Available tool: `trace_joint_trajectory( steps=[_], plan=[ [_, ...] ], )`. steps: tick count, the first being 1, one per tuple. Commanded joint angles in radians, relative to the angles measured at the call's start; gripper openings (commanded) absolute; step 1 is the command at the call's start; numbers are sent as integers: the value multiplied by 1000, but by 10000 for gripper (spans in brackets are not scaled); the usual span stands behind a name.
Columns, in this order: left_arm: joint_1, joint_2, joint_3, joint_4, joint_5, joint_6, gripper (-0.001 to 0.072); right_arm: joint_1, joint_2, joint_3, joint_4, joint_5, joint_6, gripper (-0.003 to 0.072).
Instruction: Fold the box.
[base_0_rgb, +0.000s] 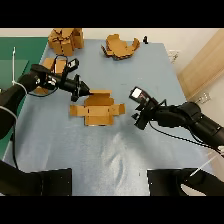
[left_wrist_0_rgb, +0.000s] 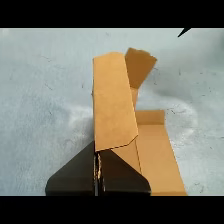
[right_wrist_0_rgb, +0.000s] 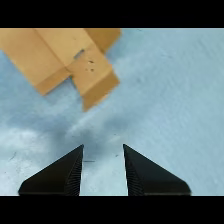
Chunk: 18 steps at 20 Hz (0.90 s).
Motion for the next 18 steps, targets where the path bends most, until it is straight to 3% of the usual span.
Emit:
trace_joint_trajectory(
  steps=[1, 5, 10, 18],
  plan=[
    [-2, 90, -173, -73, 114, 198, 7, 102, -55, 20, -21, -31, -92, 387],
    [-2, 90, -219, -77, 88, 216, 10, 217, -168, 20, -31, 43, -161, 387],
    [-2, 90, -234, -68, 62, 216, 9, 257, -289, 20, -92, 146, -161, 387],
    [-3, 86, -266, -55, 71, 219, 10, 318, -323, 20, -61, 190, -161, 387]
  ],
)
